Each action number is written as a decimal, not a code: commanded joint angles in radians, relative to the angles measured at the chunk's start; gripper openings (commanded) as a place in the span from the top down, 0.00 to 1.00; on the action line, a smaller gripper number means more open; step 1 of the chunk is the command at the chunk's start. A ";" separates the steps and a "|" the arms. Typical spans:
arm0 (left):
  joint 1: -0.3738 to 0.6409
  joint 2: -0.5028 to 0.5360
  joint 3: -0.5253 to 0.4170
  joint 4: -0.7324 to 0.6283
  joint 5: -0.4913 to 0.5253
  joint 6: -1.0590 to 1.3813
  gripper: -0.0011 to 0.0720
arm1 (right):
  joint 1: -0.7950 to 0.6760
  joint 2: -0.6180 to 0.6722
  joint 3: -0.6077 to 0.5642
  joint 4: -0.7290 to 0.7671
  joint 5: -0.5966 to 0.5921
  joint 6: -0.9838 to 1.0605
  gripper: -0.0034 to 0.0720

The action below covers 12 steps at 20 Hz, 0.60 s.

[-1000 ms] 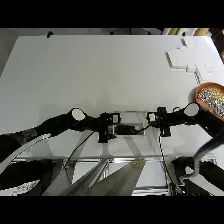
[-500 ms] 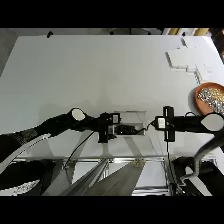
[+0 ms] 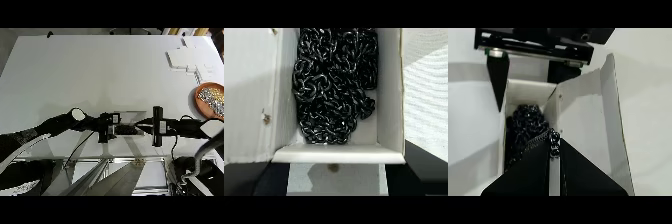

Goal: Fold the box and place the chain.

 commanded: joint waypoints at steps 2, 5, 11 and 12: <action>0.000 0.000 0.001 0.000 0.000 0.000 0.75 | 0.097 -0.113 0.000 -0.034 -0.139 0.094 0.94; 0.000 0.000 0.001 0.000 0.000 0.000 0.75 | 0.098 -0.154 0.000 -0.066 -0.124 0.130 0.76; 0.000 0.000 0.001 0.000 0.000 0.000 0.75 | 0.097 -0.170 0.176 -0.318 0.113 0.386 0.72; 0.000 0.000 0.001 0.000 0.000 0.000 0.75 | 0.097 -0.184 0.241 -0.394 0.188 0.448 0.85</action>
